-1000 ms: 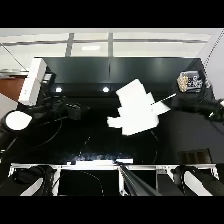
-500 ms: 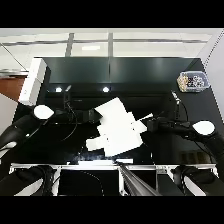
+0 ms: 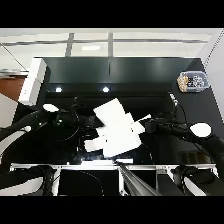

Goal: Fold the box and place the chain.

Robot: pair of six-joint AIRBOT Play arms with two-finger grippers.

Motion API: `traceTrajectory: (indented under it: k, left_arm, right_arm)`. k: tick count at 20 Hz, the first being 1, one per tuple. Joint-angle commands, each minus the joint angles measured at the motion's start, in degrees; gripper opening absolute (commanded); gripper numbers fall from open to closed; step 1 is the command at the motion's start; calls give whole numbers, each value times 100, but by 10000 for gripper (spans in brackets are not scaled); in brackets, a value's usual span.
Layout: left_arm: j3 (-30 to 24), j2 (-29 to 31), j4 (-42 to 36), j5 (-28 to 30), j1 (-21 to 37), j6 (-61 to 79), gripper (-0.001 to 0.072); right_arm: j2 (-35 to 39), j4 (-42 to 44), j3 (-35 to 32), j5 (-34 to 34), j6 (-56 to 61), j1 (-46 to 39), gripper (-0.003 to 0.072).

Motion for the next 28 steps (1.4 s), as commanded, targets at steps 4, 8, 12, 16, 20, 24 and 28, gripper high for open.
traceTrajectory:
  k: [4,8,12,16,20,24,28]
  left_arm:
    - [2,-940,-1027,-1198,52,2164,709]
    - [205,-1005,-1058,-1390,-74,2728,691]
    - [509,-1008,-400,-1311,-210,2730,539]
    - [603,-1008,-205,-1248,-273,2726,473]
    - [621,-1008,-76,-1176,-273,2730,157]
    - [621,-1008,-79,-1178,-273,2732,29]
    - [629,-1005,-79,-1176,-273,2734,28]
  right_arm:
    - [4,-11,-2,-17,4,11,42]
    - [4,-15,-4,-81,2,11,42]
    - [4,-57,-2,-83,2,11,42]
    - [4,-125,-2,-83,4,11,42]
    - [4,-140,-2,-81,4,11,42]
    - [7,-299,-2,-68,4,9,92]
    - [39,-776,46,291,7,-236,701]
